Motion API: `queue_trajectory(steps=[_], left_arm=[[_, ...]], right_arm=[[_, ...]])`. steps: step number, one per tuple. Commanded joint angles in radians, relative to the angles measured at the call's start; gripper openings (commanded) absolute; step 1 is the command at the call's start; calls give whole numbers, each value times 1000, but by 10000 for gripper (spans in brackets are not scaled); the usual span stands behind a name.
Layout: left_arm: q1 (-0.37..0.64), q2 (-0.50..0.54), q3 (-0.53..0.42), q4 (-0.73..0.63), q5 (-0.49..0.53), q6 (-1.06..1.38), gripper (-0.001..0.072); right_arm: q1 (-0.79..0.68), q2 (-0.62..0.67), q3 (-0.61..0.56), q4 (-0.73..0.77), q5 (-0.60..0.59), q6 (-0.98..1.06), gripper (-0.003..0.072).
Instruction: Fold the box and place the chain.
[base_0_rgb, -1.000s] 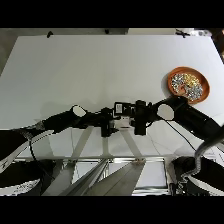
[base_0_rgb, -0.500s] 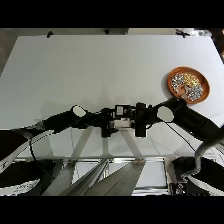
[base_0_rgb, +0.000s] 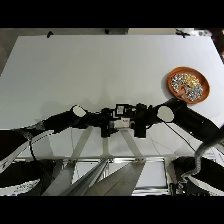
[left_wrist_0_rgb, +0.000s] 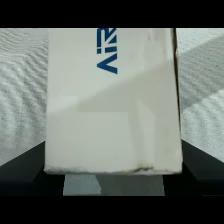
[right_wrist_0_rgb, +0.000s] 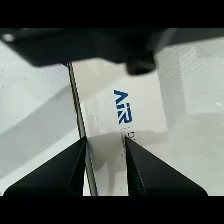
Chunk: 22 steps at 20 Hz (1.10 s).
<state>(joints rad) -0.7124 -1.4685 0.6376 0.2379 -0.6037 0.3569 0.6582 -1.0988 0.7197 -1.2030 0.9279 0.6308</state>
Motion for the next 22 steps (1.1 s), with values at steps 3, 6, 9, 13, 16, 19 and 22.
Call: queue_trajectory(steps=[3, 6, 9, 13, 16, 19, 22], left_arm=[[0, 1, 0, -2, 1, -2, 206], [0, 1, 0, -2, 1, -2, 206], [0, 1, 0, -2, 1, -2, 206], [0, 1, 0, -2, 1, -2, 206], [0, 1, 0, -2, 1, -2, 206], [0, 1, 0, -2, 1, -2, 206], [0, 1, 0, -2, 1, -2, 206]], right_arm=[[1, -1, -40, 22, -11, 0, 280], [1, 0, -42, 22, -32, 0, 280], [1, 0, -42, 23, -51, 1, 281], [1, 0, -43, 24, -51, 1, 281], [1, 0, -43, 26, -51, 2, 281], [1, 0, -43, 26, -51, 17, 281], [1, 4, -42, 25, -62, 19, 282]])
